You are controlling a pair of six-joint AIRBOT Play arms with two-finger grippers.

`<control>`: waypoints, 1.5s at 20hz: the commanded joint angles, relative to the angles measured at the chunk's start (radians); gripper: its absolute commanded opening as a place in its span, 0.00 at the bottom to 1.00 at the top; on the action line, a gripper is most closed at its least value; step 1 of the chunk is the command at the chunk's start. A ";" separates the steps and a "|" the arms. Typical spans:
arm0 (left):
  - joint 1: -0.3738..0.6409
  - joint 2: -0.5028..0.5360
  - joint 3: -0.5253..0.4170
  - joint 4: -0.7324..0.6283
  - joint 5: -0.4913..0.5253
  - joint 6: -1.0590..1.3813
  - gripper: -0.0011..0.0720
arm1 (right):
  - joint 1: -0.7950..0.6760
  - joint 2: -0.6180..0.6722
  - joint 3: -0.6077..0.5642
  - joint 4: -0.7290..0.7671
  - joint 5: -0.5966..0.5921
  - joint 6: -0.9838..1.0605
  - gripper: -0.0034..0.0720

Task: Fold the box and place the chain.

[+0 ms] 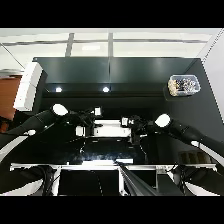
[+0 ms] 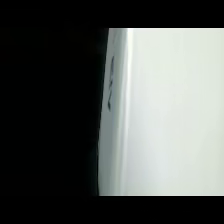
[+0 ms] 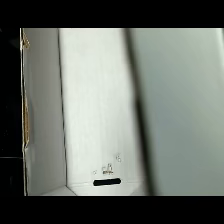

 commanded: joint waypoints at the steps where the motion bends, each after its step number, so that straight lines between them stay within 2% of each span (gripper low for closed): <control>1: 0.000 0.000 0.000 0.001 0.000 0.001 0.06 | -0.001 -0.001 0.000 -0.003 -0.006 0.004 1.00; 30: 0.000 0.000 0.000 0.001 0.000 0.001 0.06 | 0.007 -0.001 0.000 0.027 0.007 -0.037 1.00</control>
